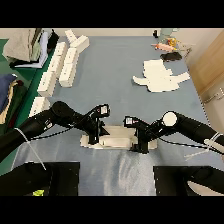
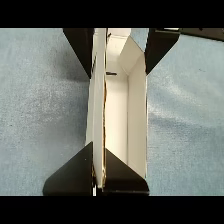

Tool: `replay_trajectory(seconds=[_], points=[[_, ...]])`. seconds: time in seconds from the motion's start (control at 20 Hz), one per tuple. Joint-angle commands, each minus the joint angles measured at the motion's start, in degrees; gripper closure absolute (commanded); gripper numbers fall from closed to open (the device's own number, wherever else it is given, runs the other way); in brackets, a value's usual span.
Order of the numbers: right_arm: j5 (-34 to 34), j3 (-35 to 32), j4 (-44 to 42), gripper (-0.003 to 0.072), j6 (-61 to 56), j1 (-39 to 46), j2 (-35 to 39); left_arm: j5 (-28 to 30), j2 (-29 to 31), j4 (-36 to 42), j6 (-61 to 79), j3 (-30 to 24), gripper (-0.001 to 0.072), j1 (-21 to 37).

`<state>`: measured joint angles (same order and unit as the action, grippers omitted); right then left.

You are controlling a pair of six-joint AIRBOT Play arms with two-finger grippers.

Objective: Fold the box.

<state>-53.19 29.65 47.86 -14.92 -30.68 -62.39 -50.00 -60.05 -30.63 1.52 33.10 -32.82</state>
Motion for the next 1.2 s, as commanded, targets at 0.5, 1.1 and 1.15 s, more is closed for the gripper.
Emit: replay_trajectory(seconds=[0.5,1.1,1.15], points=[[1.8,-3.0,-4.0,0.0,12.4,2.1,0.4,0.0,0.0,0.0,0.0,0.0,0.0692,0.0],[7.4,-7.1,-3.9,-0.0011,12.7,2.1,4.3,0.0,0.0,0.0,0.0,0.0,0.0692,0.0],[8.6,-8.0,-4.5,-0.001,14.0,2.1,5.2,0.0,0.0,0.0,0.0,0.0,0.0692,0.0]])
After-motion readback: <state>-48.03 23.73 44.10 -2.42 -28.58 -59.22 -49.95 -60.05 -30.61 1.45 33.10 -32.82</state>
